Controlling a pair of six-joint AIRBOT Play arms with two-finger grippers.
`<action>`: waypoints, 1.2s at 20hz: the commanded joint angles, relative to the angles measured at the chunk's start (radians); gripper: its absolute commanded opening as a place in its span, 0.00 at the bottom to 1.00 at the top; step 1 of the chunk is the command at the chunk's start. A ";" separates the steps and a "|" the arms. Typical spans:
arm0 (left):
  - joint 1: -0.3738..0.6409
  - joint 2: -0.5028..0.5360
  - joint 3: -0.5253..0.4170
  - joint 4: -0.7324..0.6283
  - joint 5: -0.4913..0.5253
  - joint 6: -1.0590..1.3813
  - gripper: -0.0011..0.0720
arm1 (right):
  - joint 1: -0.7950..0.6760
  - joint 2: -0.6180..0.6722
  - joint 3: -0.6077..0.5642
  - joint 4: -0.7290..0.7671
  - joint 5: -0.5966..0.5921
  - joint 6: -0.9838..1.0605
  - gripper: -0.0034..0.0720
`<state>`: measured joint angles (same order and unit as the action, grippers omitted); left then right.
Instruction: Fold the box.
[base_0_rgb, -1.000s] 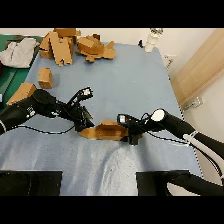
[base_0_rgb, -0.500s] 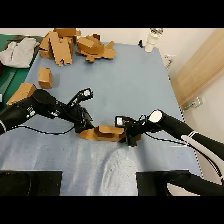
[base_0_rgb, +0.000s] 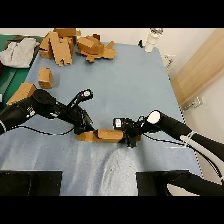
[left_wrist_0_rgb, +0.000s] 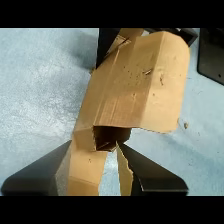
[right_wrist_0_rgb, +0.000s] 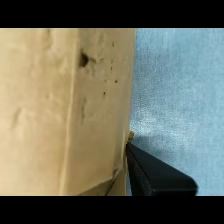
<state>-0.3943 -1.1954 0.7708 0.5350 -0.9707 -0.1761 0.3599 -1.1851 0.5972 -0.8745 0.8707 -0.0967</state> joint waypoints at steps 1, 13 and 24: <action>0.001 0.000 0.001 0.028 -0.016 -0.008 0.57 | 0.002 0.000 0.000 -0.004 -0.001 0.003 0.76; -0.080 0.000 0.001 0.034 -0.302 -0.547 0.03 | 0.002 0.000 0.000 -0.004 0.000 0.011 0.76; -0.229 -0.002 0.001 -0.214 0.259 -0.635 0.03 | 0.002 0.000 0.000 -0.003 0.004 0.011 0.76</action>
<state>-0.6147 -1.1969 0.7719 0.3939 -0.8963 -0.7921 0.3607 -1.1851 0.5976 -0.8783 0.8707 -0.0853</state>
